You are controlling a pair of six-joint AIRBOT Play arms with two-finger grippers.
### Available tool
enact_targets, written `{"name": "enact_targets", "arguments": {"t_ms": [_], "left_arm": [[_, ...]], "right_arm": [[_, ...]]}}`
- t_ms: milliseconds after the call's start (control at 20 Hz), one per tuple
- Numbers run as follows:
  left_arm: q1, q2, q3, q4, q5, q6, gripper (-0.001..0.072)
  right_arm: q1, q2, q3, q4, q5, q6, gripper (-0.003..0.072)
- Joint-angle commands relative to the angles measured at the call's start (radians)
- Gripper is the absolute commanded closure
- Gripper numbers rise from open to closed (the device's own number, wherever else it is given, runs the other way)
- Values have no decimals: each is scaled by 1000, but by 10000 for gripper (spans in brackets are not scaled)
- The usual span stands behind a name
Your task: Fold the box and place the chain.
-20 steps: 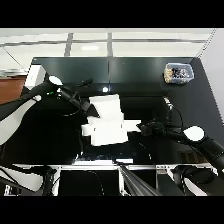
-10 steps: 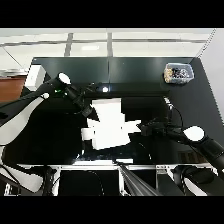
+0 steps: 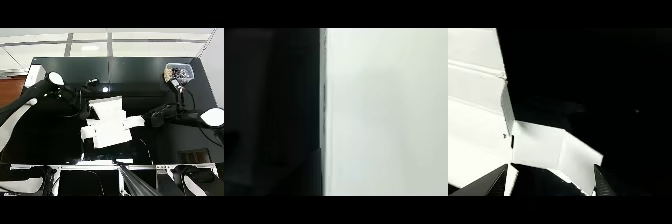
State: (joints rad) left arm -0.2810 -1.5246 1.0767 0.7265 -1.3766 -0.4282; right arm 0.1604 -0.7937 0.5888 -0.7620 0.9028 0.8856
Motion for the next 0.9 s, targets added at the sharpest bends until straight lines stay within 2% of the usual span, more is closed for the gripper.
{"name": "enact_targets", "arguments": {"t_ms": [0, 100, 300, 500, 650, 700, 850], "left_arm": [[-36, 109, -120, -43, 224, 368, 687], [-77, 93, -119, -28, 270, 583, 686], [-153, 39, -119, -28, 409, 581, 686], [-177, 16, -119, -29, 419, 578, 686], [-177, 16, -119, -29, 419, 578, 686], [-177, 16, -119, -29, 419, 578, 686], [-177, 16, -119, -29, 413, 577, 686]], "right_arm": [[-6, 0, 64, -85, 116, -241, 81], [42, -2, 34, -88, 72, -382, 81], [147, -5, -52, -101, -23, -540, 80], [237, -7, -127, -193, -112, -555, 80], [269, -14, -167, -176, -114, -592, 70], [282, -23, -177, -166, -114, -593, -25], [336, -73, -184, -123, -116, -664, -25]]}}
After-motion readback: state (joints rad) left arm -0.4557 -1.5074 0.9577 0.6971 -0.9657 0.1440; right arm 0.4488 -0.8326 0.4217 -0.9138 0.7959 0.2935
